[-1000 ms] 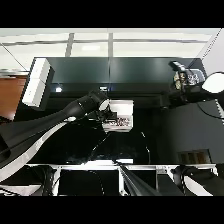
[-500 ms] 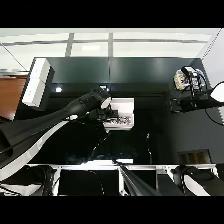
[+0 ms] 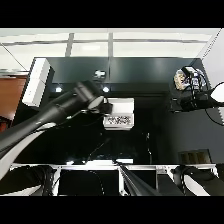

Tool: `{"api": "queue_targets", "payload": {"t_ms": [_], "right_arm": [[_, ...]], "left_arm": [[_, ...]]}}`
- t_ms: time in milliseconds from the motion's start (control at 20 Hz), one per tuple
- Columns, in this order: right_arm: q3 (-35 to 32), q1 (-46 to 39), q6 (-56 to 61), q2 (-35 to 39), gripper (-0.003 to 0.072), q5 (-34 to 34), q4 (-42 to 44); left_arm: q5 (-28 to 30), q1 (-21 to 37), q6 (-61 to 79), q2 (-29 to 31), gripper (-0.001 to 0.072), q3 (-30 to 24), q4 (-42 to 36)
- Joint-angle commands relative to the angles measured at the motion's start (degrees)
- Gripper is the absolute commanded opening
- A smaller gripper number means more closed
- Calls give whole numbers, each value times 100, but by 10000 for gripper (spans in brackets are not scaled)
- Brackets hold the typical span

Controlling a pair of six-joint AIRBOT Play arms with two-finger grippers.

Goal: Fold the box and place the chain.

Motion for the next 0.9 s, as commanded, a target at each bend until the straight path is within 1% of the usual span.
{"api": "queue_targets", "payload": {"t_ms": [0,50,100,150,200,250,300,350,400,450,500,600,650,700,800,850], "right_arm": [[-2,-2,22,4,268,-44,-2],[-2,-2,26,4,268,-70,0],[-2,-2,26,4,268,-90,2],[-2,-2,28,4,268,-98,20],[-2,-2,31,4,268,-116,63],[-2,-2,31,4,268,-127,127],[-2,-2,39,4,268,-136,188],[-2,-2,90,2,268,-136,236],[-2,-2,197,-2,268,-133,245],[-2,-2,271,-7,268,-133,245],[-2,-2,282,-7,268,-133,245],[-2,-2,284,-9,268,-133,245],[-2,-2,289,-9,268,-133,256],[-2,-2,308,-9,268,-133,256],[-2,-2,328,-9,268,-136,275],[-2,0,330,-9,268,-138,278]], "left_arm": [[-251,586,282,933,709,-938,761],[-50,901,280,1217,709,-1394,713],[269,1222,284,1458,709,-1838,542],[684,1589,334,1659,709,-2258,138],[1311,2009,789,1818,709,-2688,-616],[1923,2398,1768,1888,708,-3036,-1692],[2317,2769,3394,1860,709,-3316,-3167],[2234,3060,5578,1746,709,-3477,-4802],[1827,3241,7416,1602,709,-3534,-5987],[1355,3287,9055,1443,709,-3528,-6662],[1169,3230,10146,1333,711,-3528,-6804],[1268,3027,11846,1167,714,-3526,-6642],[1440,2935,12616,1134,714,-3526,-6531],[1797,2841,13293,1132,714,-3528,-6437],[2651,2708,14227,1097,713,-3517,-6489],[2848,2695,14504,970,714,-3458,-6631]]}}
